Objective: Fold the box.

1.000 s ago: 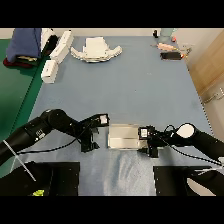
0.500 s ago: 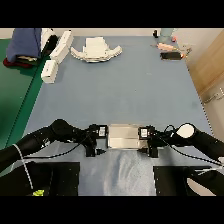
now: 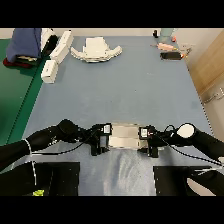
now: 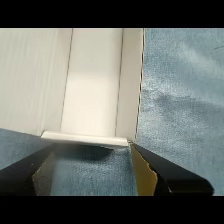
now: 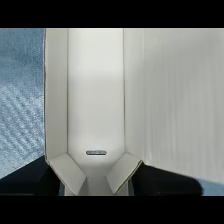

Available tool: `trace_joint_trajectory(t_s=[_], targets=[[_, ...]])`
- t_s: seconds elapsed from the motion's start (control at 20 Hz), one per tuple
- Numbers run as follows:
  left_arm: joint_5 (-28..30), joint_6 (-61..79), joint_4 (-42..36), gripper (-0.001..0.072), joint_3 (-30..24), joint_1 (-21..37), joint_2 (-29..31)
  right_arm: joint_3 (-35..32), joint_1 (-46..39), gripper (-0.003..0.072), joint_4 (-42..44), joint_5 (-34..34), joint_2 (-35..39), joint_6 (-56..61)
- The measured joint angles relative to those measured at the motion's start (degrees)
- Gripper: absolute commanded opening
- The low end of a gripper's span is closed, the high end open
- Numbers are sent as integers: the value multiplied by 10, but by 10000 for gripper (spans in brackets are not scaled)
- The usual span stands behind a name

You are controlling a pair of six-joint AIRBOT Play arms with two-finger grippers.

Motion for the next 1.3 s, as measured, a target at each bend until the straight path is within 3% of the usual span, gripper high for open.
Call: trace_joint_trajectory(t_s=[0.5, 0.7, 1.3], targets=[[4, -49, 46, 695, 2, -3, -5, 0, 0, 584, 1, 0, 0, 0], [43, -59, 33, 694, 8, -3, -5, 0, 0, 584, 1, 0, 0, 0], [-13, 32, 11, 694, 22, -3, -14, 0, 0, 584, 0, 1, 0, 0]])
